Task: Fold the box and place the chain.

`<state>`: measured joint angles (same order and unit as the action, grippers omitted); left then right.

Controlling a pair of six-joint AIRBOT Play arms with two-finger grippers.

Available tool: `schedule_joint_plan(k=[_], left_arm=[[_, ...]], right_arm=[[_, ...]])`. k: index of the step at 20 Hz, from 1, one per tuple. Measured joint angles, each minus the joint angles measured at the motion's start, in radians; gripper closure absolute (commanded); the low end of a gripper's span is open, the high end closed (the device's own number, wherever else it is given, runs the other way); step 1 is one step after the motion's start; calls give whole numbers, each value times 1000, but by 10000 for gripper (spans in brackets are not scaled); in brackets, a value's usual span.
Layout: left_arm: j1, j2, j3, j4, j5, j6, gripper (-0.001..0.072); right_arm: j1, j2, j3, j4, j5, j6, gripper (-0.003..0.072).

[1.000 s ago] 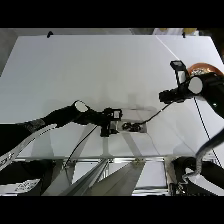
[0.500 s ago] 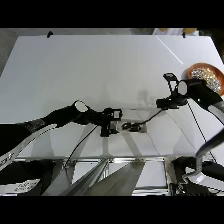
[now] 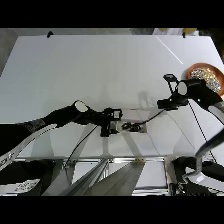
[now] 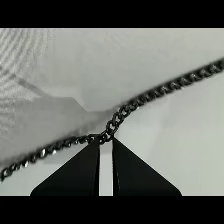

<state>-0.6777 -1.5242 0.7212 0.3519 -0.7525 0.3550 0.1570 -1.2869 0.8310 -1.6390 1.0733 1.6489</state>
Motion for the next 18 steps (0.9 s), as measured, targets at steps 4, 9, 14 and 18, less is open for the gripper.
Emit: schedule_joint_plan(k=[4,9,14,18], left_arm=[[0,0,0,0,0,0,456],[0,0,0,0,0,0,456],[0,0,0,0,0,0,456],[0,0,0,0,0,0,456]], right_arm=[[42,143,0,-18,82,-6,664],[174,377,0,32,193,-7,664],[333,566,0,199,213,16,663],[450,616,0,306,116,47,664]])
